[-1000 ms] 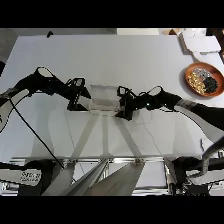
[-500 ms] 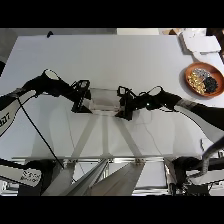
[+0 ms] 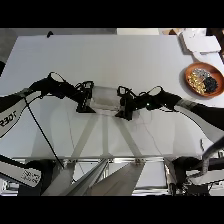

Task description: Fold the box and place the chain.

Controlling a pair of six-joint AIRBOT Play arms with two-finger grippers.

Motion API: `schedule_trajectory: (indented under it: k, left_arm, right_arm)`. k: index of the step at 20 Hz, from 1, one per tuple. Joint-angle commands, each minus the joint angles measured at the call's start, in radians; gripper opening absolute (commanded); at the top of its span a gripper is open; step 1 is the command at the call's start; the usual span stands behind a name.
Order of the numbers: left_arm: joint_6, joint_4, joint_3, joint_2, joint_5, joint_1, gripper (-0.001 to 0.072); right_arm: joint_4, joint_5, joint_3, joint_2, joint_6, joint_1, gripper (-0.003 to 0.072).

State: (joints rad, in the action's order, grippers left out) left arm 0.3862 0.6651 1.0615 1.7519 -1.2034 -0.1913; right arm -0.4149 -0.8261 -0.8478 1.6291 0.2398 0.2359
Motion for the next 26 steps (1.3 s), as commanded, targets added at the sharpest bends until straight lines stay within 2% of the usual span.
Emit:
schedule_trajectory:
  k: [1, 2, 3, 7, 26]
  left_arm:
    - [-0.001, 0.01, 0.0, 0.007, 0.01, -0.011, 0.0437]
    - [-0.001, 0.01, 0.0, 0.007, 0.01, -0.011, 0.0352]
    - [-0.001, 0.01, 0.0, 0.007, 0.007, -0.011, 0.0311]
    - [-0.002, 0.009, 0.0, 0.007, -0.021, -0.011, 0.0315]
    - [-0.001, 0.008, 0.0, 0.007, -0.019, -0.01, 0.0316]
  right_arm:
    - [0.0, 0.0, 0.0, 0.0, 0.001, 0.001, 0.0527]
    - [0.0, 0.0, 0.0, 0.0, 0.001, 0.001, 0.0527]
    - [0.0, 0.0, 0.0, 0.0, 0.001, 0.001, 0.0527]
    - [0.0, 0.0, 0.0, 0.0, 0.001, 0.001, 0.0527]
    - [0.009, 0.005, 0.0, 0.0, 0.001, 0.001, 0.0527]
